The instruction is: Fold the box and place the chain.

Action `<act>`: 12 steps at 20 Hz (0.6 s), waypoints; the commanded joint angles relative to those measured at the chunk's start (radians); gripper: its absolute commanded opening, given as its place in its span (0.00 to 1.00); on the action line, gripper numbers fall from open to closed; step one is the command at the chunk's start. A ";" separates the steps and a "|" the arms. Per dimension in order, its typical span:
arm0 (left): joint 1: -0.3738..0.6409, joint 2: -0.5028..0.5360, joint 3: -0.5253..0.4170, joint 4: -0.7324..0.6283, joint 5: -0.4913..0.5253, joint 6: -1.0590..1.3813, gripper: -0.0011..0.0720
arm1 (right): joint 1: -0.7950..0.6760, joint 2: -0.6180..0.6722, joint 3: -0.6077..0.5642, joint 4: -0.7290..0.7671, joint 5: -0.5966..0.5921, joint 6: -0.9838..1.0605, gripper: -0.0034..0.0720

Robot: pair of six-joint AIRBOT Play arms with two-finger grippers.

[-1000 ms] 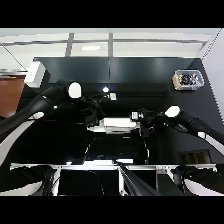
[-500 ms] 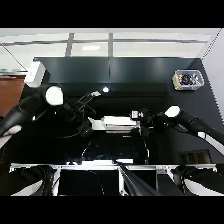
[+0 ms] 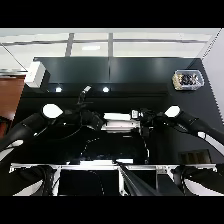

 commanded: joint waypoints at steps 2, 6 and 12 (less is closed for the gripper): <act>0.004 -0.133 0.112 -0.045 0.111 0.079 0.04 | 0.001 -0.001 0.000 0.000 0.001 0.014 0.68; -0.023 -0.240 0.214 0.319 0.090 0.009 0.04 | 0.001 -0.001 0.000 0.000 0.000 0.014 0.68; -0.029 -0.305 0.257 0.385 0.035 -0.006 0.05 | 0.001 -0.001 0.000 0.000 0.001 0.015 0.68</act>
